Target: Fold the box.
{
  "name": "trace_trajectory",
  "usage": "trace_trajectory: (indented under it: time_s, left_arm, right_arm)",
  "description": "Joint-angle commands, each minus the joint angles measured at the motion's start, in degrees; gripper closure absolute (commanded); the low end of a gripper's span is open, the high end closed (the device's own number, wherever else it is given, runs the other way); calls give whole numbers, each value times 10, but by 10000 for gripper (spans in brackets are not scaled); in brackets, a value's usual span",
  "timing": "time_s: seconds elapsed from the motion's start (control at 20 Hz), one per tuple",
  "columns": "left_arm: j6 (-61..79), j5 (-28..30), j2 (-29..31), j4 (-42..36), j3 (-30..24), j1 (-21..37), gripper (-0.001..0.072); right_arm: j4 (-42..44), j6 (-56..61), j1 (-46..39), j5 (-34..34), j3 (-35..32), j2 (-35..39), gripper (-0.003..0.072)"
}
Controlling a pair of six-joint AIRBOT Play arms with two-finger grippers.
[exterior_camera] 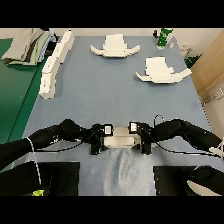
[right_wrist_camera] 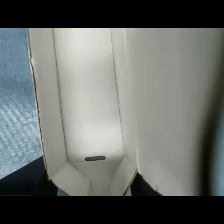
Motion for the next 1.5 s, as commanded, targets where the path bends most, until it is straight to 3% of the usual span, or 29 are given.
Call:
trace_trajectory:
  time_s: [0.0, 1.2, 1.3, 1.35, 1.45]
  left_arm:
    - [-6, 8, 0, 0, 0, 0, 242]
    - [-12, 14, 0, 1, 0, 0, 241]
    - [-12, 14, 0, 1, 0, 0, 242]
    - [-12, 14, 0, 1, 0, 0, 241]
    - [-12, 13, 0, 1, 0, 0, 242]
  right_arm:
    - [0, 1, 0, 0, 0, 0, 163]
    - [0, 1, 0, 0, 0, 0, 163]
    - [-2, 4, 0, 0, 0, 0, 114]
    - [-4, 8, 0, 0, 0, 0, -34]
    - [-6, 23, 0, 0, 0, 1, -34]
